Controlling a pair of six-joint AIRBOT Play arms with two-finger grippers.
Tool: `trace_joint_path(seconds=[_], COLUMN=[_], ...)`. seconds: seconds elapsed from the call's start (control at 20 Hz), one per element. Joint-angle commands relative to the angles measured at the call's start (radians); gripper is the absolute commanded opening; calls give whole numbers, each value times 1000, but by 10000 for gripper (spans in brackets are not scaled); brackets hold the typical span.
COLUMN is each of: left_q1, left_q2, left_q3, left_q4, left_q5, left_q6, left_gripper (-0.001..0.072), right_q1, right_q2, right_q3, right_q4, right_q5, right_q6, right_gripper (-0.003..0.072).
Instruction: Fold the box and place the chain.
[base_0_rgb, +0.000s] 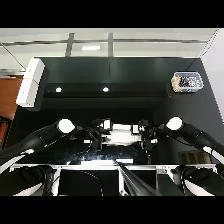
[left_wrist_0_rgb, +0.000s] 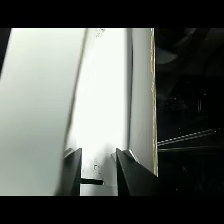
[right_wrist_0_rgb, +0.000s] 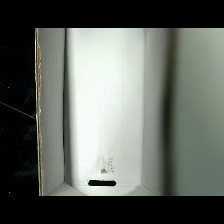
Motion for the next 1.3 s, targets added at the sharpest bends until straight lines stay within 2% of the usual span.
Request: trace_joint_path(seconds=[0.0, 0.05, 0.1, 0.15, 0.35, 0.55, 0.65, 0.85, 0.95, 1.05, 1.25], left_q1=[-2, -1, -1, 5, 111, 359, 484, 672, 711, 710, 628], left_q2=[-1, -1, 2, 16, 147, 311, 333, 275, 210, 130, -11], left_q3=[0, 0, 1, 6, 12, 12, 11, -32, -62, -86, -99], left_q4=[-7, -7, -3, 32, 252, 417, 416, 415, 404, 363, 142], left_q5=[3, 2, 2, -7, -64, -208, -296, -399, -470, -499, -443], left_q6=[0, -1, -3, -11, -323, -715, -792, -1397, -1417, -1395, -1263], left_gripper=[265, 266, 122, 25, 25, 26, 25, 25, 25, 25, 24], right_q1=[1, 1, 1, 1, 1, 1, 1, 1, 1, 1, 1], right_q2=[0, 0, 0, 0, 0, 0, 0, 0, 0, 0, 0], right_q3=[1, 1, 1, 1, 1, 1, 1, 1, 1, 1, 1], right_q4=[0, 0, 0, 0, 0, 0, 0, 0, 0, 0, 0], right_q5=[0, 0, 0, 0, 0, -1, -1, -1, -1, 0, -1], right_q6=[0, 0, 0, 0, 0, 0, 0, 0, 0, 0, 0], right_gripper=[224, 224, 223, 223, 223, 223, 223, 223, 223, 223, 223])
